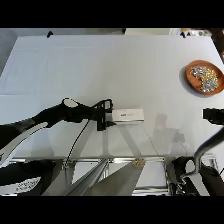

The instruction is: Fold the box and place the chain.

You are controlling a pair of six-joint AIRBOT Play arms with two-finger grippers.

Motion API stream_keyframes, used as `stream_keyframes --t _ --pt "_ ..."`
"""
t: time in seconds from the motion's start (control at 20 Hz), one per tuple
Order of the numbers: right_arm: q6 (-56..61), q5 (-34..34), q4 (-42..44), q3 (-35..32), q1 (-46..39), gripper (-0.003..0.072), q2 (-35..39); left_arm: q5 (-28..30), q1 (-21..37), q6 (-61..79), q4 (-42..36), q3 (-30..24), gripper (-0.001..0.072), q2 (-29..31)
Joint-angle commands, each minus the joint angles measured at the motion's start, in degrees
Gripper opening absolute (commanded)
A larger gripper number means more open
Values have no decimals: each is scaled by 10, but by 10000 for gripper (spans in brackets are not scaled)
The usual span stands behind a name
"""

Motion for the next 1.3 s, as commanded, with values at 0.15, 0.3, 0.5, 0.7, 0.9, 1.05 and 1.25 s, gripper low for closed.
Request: stream_keyframes --t 0.15,0.3,0.5,0.7,0.9,1.05,1.25 --pt "0 0 0 0 0 21 0 47 86 -264 80 0 4 158" --pt "0 0 0 0 0 21 0 47 167 -412 252 0 4 250" --pt "0 0 0 0 0 21 0 37 303 -645 464 0 4 344" --pt "0 0 0 0 0 21 1 12 448 -768 525 0 5 369" --pt "0 0 0 0 0 21 0 -39 554 -782 525 0 12 344" --pt "0 0 0 0 0 21 1 -77 595 -798 528 0 52 294" --pt "0 0 0 0 0 21 1 -89 602 -856 608 0 96 237"
